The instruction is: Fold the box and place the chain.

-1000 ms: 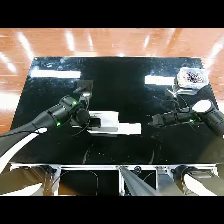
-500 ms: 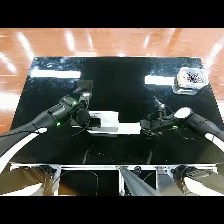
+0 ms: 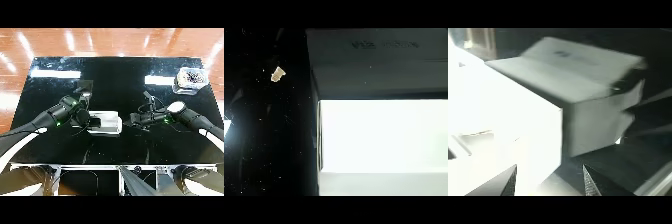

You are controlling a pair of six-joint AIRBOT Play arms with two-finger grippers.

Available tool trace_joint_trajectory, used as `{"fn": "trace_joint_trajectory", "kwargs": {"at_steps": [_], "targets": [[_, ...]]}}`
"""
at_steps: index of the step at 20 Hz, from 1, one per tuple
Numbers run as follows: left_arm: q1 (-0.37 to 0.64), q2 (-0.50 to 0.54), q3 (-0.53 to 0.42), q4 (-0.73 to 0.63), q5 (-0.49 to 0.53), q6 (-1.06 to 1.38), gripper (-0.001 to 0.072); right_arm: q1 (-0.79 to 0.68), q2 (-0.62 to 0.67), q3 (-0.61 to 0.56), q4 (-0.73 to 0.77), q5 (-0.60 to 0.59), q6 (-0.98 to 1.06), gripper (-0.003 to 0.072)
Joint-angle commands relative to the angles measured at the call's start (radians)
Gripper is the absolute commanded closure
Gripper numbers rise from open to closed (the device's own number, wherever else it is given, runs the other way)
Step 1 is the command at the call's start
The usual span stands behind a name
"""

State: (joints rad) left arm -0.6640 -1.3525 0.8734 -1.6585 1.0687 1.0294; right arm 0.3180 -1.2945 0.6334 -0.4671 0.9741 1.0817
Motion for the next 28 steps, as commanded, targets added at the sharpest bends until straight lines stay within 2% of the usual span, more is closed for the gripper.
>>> {"fn": "trace_joint_trajectory", "kwargs": {"at_steps": [1,2,3,4,8,12,17,18,21,23,28], "targets": [[0.000,0.000,0.000,0.000,0.000,0.000,0.0685,0.004,-0.001,0.040,0.019,0.062,-0.019,0.0192],[0.000,0.000,0.000,0.000,0.000,0.000,0.0685,0.004,-0.001,0.042,0.021,0.067,-0.019,0.0190],[0.000,0.000,0.000,0.000,0.000,0.000,0.0685,0.005,-0.001,0.042,0.018,0.069,-0.021,0.0130],[0.000,0.000,0.000,0.000,0.000,0.000,0.0685,0.007,-0.001,0.042,0.013,0.076,-0.023,-0.0023],[0.000,0.000,0.000,-0.001,0.000,0.000,0.0685,0.043,-0.001,0.042,-0.017,0.072,-0.029,-0.0026],[0.000,0.000,0.000,-0.001,0.000,0.000,0.0685,0.099,-0.001,0.050,-0.013,0.012,-0.018,-0.0019],[0.000,0.000,0.000,-0.001,0.000,0.000,0.0685,0.143,-0.001,0.121,-0.050,-0.034,0.071,-0.0018],[0.000,0.000,0.000,0.000,0.000,0.000,0.0685,0.169,-0.001,0.145,-0.115,-0.050,0.132,-0.0018],[0.000,0.000,0.000,0.000,0.000,0.000,0.0685,0.278,-0.001,0.227,-0.462,-0.082,0.457,-0.0018],[0.000,0.000,0.000,0.000,0.000,0.000,0.0685,0.346,-0.001,0.264,-0.641,-0.087,0.640,-0.0018],[0.000,0.000,0.000,0.000,0.000,0.000,0.0685,0.505,-0.002,0.298,-0.985,-0.097,1.051,-0.0018]]}}
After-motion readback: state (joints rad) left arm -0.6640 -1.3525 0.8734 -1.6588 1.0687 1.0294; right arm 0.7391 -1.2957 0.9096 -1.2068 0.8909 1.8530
